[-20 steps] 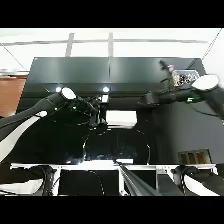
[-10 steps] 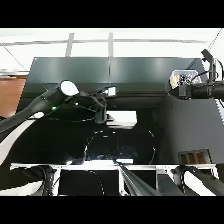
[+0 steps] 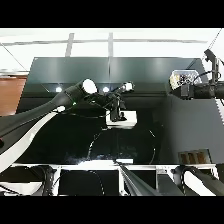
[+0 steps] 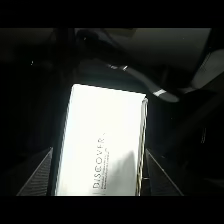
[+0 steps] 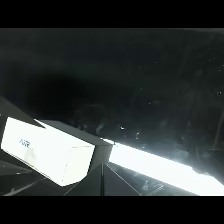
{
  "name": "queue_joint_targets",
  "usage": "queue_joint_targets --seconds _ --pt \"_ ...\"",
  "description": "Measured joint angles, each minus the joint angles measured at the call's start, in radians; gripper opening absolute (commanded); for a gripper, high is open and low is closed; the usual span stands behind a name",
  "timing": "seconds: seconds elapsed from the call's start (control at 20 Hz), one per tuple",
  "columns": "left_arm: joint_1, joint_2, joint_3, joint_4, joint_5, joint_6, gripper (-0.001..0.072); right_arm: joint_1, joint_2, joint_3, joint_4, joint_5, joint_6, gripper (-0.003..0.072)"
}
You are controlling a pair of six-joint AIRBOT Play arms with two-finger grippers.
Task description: Fold the box and place the chain.
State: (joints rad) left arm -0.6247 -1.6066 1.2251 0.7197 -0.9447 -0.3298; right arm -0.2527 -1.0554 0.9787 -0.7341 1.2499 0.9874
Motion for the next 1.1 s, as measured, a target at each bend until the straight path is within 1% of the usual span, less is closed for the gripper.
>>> queue_joint_targets --seconds 0.45,0.55,0.7,0.9,0.95,1.0,1.05,1.1 --pt "-0.027 -0.008 0.008 0.063 -0.01 -0.018 0.071 0.0 0.0 0.0 0.0 -0.016 0.0 0.0014" --pt "-0.043 -0.008 0.008 0.085 -0.029 -0.018 0.071 0.0 0.0 0.0 0.008 -0.013 0.002 0.0014" --pt "-0.074 -0.009 0.008 0.155 -0.037 -0.02 0.071 0.0 0.0 0.0 0.019 -0.009 0.008 0.0014" --pt "-0.106 -0.023 0.008 0.253 0.014 -0.071 0.071 0.0 0.0 0.0 0.023 -0.006 0.009 0.0015" --pt "-0.112 -0.029 0.008 0.275 0.026 -0.093 0.0673 0.0 0.0 0.0 0.024 -0.006 0.009 0.0015" --pt "-0.116 -0.033 0.008 0.298 0.032 -0.126 0.0434 0.0 0.0 0.0 0.025 -0.006 0.01 0.0014" --pt "-0.119 -0.035 0.011 0.317 0.037 -0.154 0.0348 0.0 0.0 0.0 0.025 -0.006 0.012 0.0015" --pt "-0.119 -0.035 0.014 0.337 0.035 -0.187 0.035 0.0 0.0 0.0 0.027 -0.006 0.012 0.0015"
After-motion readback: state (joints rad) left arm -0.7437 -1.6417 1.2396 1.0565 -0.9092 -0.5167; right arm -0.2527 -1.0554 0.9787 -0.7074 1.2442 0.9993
